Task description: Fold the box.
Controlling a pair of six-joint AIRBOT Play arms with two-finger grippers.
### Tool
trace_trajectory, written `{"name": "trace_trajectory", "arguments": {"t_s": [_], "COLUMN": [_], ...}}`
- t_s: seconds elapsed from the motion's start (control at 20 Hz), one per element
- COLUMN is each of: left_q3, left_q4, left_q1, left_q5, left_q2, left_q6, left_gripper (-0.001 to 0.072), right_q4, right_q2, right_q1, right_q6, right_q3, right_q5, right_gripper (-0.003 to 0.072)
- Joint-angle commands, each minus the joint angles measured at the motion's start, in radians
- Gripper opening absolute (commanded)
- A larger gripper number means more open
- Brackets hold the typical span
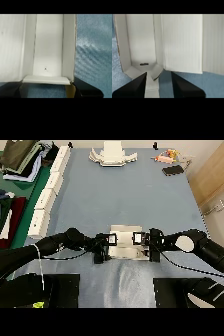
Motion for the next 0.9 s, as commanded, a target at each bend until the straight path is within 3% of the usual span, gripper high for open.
{"name": "trace_trajectory", "arguments": {"t_s": [0.0, 0.15, 0.25, 0.7, 0.85], "left_q3": [0.001, 0.001, 0.001, 0.001, 0.001], "left_q4": [0.000, 0.000, 0.000, 0.000, 0.000], "left_q1": [0.000, 0.000, 0.000, 0.000, 0.000], "left_q5": [-0.001, -0.001, -0.001, -0.001, -0.001], "left_q2": [0.000, 0.000, 0.000, 0.000, 0.000], "left_q6": [-0.001, -0.001, -0.001, -0.001, -0.001], "left_gripper": [0.0610, 0.0610, 0.0610, 0.0610, 0.0610], "right_q4": [-0.037, -0.042, -0.056, -0.085, -0.010], "right_q2": [0.002, 0.001, 0.006, 0.015, 0.012], "right_q1": [-0.003, -0.003, -0.003, -0.003, -0.003], "right_q6": [0.026, 0.027, 0.027, 0.042, 0.041], "right_q3": [0.000, 0.000, 0.000, 0.000, 0.000], "right_q5": [0.016, 0.027, 0.057, 0.086, 0.080], "right_gripper": [0.0480, 0.0482, 0.0574, 0.0574, 0.0574]}}
